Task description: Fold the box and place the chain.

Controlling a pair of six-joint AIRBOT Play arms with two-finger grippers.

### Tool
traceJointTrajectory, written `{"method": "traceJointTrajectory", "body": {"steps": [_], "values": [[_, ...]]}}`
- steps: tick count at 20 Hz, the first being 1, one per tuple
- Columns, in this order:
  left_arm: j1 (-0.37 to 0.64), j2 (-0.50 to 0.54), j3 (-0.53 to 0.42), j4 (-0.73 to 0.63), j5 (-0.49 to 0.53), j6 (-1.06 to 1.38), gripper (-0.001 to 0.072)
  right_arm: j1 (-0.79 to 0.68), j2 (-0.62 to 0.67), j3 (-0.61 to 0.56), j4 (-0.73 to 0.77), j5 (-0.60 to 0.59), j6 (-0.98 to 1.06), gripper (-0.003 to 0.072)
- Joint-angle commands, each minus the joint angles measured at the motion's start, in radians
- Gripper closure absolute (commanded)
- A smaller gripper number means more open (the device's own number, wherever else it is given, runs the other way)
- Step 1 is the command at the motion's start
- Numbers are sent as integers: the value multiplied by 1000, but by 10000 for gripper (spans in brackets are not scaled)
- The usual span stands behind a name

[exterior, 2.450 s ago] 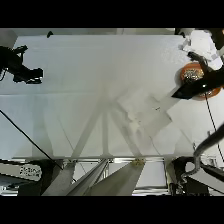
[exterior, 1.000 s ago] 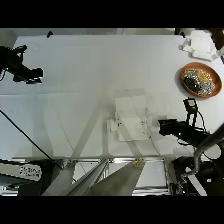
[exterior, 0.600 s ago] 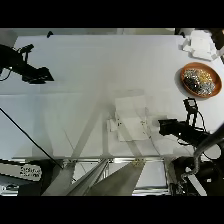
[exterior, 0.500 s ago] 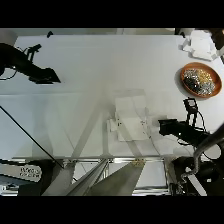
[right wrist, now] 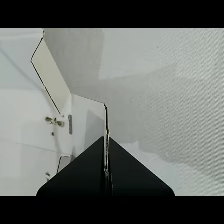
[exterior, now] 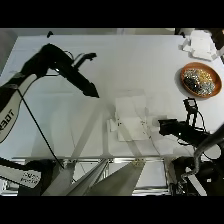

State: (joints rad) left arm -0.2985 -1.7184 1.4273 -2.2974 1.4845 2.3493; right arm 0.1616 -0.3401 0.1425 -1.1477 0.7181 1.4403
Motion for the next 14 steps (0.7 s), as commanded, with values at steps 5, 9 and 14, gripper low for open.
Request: {"method": "traceJointTrajectory", "body": {"steps": [5, 9, 14], "values": [[-35, -5, -180, -204, -54, 154, 210, 1, 1, -1, 1, 4, 0, 668], [-61, 7, -249, -306, -154, 253, 253, 1, 1, 0, 1, 3, 0, 668], [-172, 6, -249, -302, -222, 375, 243, 1, 1, 0, 1, 3, 0, 668]]}}
